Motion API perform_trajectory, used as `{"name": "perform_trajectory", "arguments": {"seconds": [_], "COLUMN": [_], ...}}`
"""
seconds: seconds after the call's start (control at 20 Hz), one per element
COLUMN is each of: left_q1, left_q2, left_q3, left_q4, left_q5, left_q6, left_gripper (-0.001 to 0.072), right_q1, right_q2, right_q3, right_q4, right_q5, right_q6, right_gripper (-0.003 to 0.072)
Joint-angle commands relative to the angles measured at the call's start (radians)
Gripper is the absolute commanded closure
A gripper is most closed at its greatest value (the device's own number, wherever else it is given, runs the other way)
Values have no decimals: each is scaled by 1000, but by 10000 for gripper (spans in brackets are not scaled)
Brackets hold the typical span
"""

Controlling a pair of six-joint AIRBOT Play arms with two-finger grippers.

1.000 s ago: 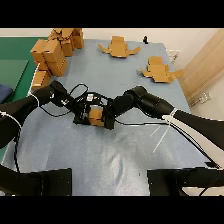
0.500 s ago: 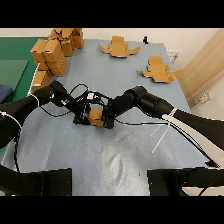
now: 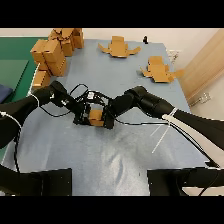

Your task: Fold the box.

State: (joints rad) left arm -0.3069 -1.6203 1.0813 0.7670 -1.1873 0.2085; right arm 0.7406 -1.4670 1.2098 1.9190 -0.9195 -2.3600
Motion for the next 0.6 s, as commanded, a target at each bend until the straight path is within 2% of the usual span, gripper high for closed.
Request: {"name": "perform_trajectory", "arguments": {"seconds": [0.0,0.55], "left_q1": [1,1], "left_q2": [0,0], "left_q3": [1,1], "left_q4": [0,0], "left_q5": [1,1], "left_q6": [0,0], "left_gripper": [693,693], "right_q1": [1,0], "right_q2": [-3,25], "right_q3": [0,0], "right_q4": [-1,-17], "right_q5": [-7,8], "right_q6": [7,8], "right_gripper": [599,580]}}
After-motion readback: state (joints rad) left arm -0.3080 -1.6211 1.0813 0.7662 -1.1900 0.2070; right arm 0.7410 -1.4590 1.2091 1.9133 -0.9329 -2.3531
